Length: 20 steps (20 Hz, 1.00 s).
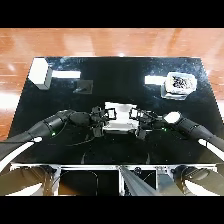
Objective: Fold the box and place the chain.
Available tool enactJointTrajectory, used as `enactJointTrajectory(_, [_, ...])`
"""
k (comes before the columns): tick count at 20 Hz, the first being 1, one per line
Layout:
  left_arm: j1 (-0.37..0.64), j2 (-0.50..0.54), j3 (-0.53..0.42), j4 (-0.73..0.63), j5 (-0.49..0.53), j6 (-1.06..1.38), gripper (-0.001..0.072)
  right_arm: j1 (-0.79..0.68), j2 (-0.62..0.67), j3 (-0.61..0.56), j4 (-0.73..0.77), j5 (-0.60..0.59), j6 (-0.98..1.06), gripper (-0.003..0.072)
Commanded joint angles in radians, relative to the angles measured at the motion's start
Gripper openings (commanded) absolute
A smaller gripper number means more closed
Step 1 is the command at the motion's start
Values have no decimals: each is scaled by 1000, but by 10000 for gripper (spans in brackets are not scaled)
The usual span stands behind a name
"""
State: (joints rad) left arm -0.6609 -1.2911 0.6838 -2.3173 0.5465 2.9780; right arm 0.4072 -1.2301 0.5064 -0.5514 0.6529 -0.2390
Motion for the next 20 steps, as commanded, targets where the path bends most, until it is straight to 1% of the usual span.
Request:
enactJointTrajectory(1, [0, -18, 14, 2, -8, 0, 175, 0, 0, 0, 0, 1, 0, 568])
enactJointTrajectory(3, [0, -18, 14, 2, -4, -1, 247, 0, 0, 0, 0, 1, 0, 568])
enactJointTrajectory(4, [0, -18, 14, 1, -5, -1, 362, 0, 0, 0, 0, 1, 0, 568])
enactJointTrajectory(5, [0, -18, 14, 2, -3, -1, 398, 0, 0, 0, 0, 1, 0, 567])
enactJointTrajectory(6, [0, -18, 14, 3, 0, -1, 384, 0, 0, 0, 0, 1, 0, 568])
enactJointTrajectory(7, [0, -18, 14, 3, 4, -1, 344, 0, 0, 0, 0, 1, 0, 568])
enactJointTrajectory(8, [0, -18, 14, 3, 7, -1, 340, 0, 0, 0, 0, 1, 0, 568])
enactJointTrajectory(9, [0, -17, 14, 4, 8, -1, 270, 0, 0, 0, 0, 1, 0, 568])
enactJointTrajectory(10, [0, -17, 14, 4, 6, -1, 214, 0, 0, 0, 0, 1, 0, 568])
enactJointTrajectory(13, [0, -15, 19, 5, 3, -2, 215, 0, 0, 0, 0, 1, 0, 568])
enactJointTrajectory(14, [0, -14, 24, 5, 4, -2, 189, 0, 0, 0, 0, 1, 0, 567])
enactJointTrajectory(16, [6, -6, 35, 5, 3, -14, 21, 0, 0, 0, 0, 1, 0, 568])
enactJointTrajectory(20, [59, 56, 40, 34, 11, -201, 20, 0, 0, 0, 0, 1, 0, 568])
